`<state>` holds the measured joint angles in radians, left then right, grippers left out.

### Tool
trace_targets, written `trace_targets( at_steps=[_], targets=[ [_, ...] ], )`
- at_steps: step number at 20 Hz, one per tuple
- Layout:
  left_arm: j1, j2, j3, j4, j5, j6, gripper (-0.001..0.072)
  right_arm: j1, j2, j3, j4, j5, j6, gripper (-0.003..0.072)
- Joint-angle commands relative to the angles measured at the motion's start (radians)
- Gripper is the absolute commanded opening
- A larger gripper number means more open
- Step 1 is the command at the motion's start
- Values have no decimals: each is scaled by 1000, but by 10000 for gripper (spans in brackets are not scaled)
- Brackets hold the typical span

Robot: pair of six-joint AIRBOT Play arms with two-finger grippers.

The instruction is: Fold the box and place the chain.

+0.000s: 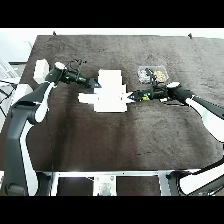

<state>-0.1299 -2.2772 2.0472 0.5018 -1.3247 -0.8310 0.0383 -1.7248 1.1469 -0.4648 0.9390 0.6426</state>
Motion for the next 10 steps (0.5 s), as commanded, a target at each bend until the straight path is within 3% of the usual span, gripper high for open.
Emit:
trace_targets(
  at_steps=[1,10],
  targets=[
    [0,-20,1,-46,-5,21,440,1,1,0,1,0,-1,10],
    [0,-39,1,-112,8,73,413,2,1,0,0,0,-1,11]
  ],
)
